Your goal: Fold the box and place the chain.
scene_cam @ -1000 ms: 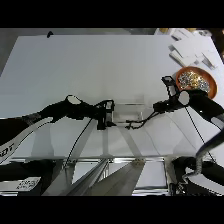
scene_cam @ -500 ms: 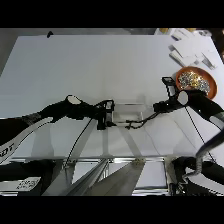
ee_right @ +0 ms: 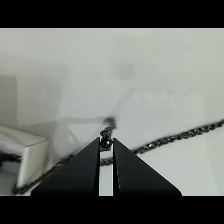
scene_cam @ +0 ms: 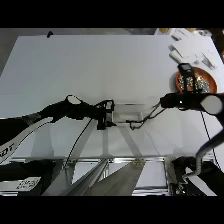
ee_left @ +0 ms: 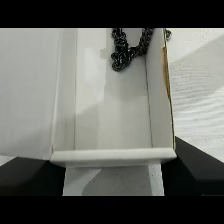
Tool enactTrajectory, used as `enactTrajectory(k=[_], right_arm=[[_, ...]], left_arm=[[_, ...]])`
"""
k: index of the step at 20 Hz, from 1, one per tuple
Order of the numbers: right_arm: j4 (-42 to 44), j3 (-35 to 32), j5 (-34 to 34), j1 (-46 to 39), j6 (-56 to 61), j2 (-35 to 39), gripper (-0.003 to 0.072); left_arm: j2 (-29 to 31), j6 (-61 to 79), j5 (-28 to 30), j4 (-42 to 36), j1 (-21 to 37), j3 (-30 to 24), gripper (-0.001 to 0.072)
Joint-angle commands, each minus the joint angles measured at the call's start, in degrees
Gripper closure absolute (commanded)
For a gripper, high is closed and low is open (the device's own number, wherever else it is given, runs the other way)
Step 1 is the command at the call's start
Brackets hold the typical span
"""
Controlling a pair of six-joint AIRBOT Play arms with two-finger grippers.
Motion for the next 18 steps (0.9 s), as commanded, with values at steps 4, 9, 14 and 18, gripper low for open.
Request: enactTrajectory(k=[4,9,14,18], right_arm=[[11.1,0.1,3.2,0.0,-5.8,14.7,0.0666],[27.7,2.9,7.8,0.0,-14.4,15.8,0.0666],[41.7,6.3,8.7,0.1,-24.8,15.4,0.0666],[39.1,6.3,11.2,4.5,-28.0,9.1,0.0666]], left_arm=[[0.0,0.0,0.0,0.0,0.0,0.0,0.0502],[0.0,0.0,0.0,0.0,0.0,0.0,0.0502],[0.0,0.0,0.0,0.0,0.0,0.0,0.0502],[0.0,0.0,0.0,0.0,0.0,0.0,0.0502]])
